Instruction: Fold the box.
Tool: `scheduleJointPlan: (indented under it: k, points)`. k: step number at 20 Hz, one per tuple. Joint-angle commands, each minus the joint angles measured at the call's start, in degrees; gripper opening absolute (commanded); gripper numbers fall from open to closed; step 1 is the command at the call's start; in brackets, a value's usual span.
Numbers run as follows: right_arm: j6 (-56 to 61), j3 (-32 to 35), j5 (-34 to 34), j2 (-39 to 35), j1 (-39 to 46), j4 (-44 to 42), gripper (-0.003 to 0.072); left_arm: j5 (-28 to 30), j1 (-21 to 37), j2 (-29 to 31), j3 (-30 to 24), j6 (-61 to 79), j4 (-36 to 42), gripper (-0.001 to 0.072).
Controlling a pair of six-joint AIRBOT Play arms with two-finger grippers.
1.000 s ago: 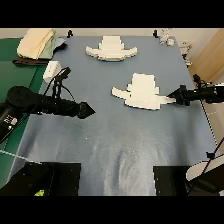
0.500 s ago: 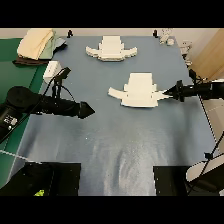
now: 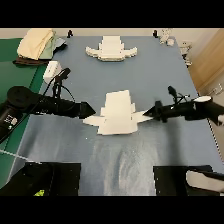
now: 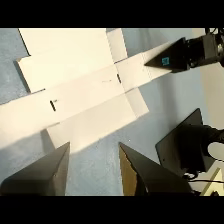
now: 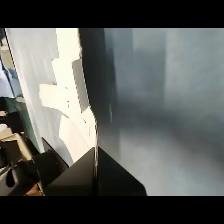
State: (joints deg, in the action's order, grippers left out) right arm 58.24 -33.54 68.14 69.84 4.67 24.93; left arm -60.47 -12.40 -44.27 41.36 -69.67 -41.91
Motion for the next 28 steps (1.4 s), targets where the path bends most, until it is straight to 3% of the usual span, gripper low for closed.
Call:
scheduleJointPlan:
  k: [1, 4, 8, 13, 22, 28]
  points:
    - [6.0, 10.1, -7.3, -13.9, -9.2, 4.0, -0.0001, -1.9, 0.0, -0.2, 0.0, -0.7, -0.7, 0.0459]
    - [12.3, 15.5, -14.3, -23.8, -16.6, 12.1, -0.0001, -3.0, 1.5, -2.6, 0.1, -0.9, -1.8, 0.0459]
    - [15.6, 18.6, -19.8, -30.0, -25.4, 18.4, -0.0001, -5.6, 6.9, -11.1, 0.0, 2.1, -1.7, 0.0459]
    - [19.3, 18.5, -26.3, -30.7, -32.3, 24.1, 0.0000, -6.8, 7.5, -20.1, 0.0, 6.2, -1.5, 0.0460]
    - [21.3, 18.5, -28.6, -31.5, -35.1, 24.3, 0.0000, -6.0, 7.5, -31.6, -0.1, 11.1, 2.4, 0.0459]
    - [21.5, 18.5, -28.6, -31.5, -35.1, 24.3, 0.0000, -6.4, 7.4, -40.6, 0.3, 24.1, 17.9, 0.0458]
